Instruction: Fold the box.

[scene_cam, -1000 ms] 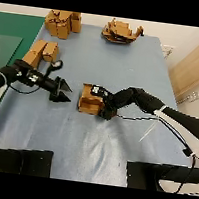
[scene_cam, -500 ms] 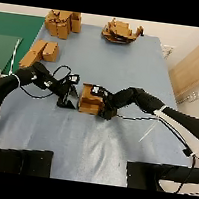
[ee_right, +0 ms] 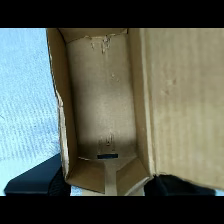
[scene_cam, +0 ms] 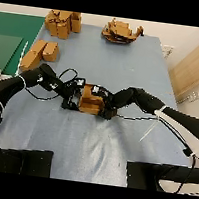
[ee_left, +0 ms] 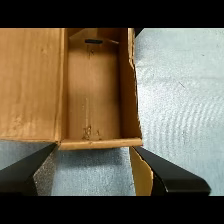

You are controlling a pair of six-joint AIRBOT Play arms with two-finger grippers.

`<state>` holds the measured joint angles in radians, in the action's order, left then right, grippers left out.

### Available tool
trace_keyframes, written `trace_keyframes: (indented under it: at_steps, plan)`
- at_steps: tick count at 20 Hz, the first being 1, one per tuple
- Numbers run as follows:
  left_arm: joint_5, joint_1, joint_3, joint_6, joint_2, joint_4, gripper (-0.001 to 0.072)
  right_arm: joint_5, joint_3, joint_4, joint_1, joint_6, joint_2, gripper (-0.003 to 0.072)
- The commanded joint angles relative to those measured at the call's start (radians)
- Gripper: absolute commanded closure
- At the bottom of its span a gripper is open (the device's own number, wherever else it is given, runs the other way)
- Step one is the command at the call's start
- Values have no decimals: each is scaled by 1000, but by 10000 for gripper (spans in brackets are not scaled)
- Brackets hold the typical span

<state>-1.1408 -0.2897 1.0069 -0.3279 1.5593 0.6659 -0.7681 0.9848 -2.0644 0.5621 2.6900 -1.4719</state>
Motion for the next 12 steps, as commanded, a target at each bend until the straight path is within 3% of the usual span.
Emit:
trace_keyframes:
  at_steps: [1, 12]
  plan:
    - [4, -10, 0, 8, 1, 4, 17, -1, 0, 0, 1, 0, 0, 682]
    - [42, -40, 0, 68, 1, 31, 17, 0, 0, 0, 1, 0, 0, 682]
